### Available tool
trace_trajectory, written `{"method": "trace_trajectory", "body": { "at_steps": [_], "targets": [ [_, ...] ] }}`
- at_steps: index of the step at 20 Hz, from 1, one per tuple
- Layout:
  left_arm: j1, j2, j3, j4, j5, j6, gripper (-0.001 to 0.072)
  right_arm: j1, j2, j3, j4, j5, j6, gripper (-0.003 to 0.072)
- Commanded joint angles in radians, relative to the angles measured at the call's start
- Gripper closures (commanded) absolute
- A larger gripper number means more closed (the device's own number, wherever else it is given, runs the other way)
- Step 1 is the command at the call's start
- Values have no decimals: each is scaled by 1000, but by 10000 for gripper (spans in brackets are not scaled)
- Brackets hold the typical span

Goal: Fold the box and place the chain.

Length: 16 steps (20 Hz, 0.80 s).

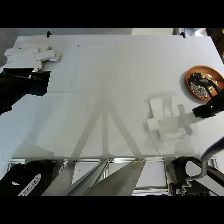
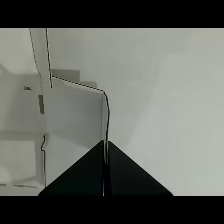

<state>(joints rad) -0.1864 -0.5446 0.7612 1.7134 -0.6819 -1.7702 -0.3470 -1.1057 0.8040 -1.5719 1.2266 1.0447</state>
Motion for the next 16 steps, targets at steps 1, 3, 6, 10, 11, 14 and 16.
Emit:
{"method": "trace_trajectory", "body": {
  "at_steps": [1, 3, 6, 10, 11, 14, 16],
  "targets": [
    [-1, -1, 0, 0, 0, 0, 137, 0, 46, 0, 308, -44, -68, 677],
    [-1, 0, 0, 0, 0, 0, 137, 0, 46, 0, 484, -83, -105, 677],
    [-1, -1, 0, 0, 0, 0, 137, 26, 46, 0, 676, -164, -168, 677],
    [-1, -1, 0, 0, 0, 0, 137, 170, 43, 0, 726, -301, -231, 677],
    [-1, -1, 0, 0, 0, 0, 137, 211, 37, 0, 734, -341, -245, 677],
    [-1, 0, 0, 0, 0, 0, 137, 304, -21, -2, 773, -467, -282, 677],
    [-1, 0, 0, 0, 0, 0, 137, 350, -83, -10, 827, -538, -299, 677]
  ]
}}
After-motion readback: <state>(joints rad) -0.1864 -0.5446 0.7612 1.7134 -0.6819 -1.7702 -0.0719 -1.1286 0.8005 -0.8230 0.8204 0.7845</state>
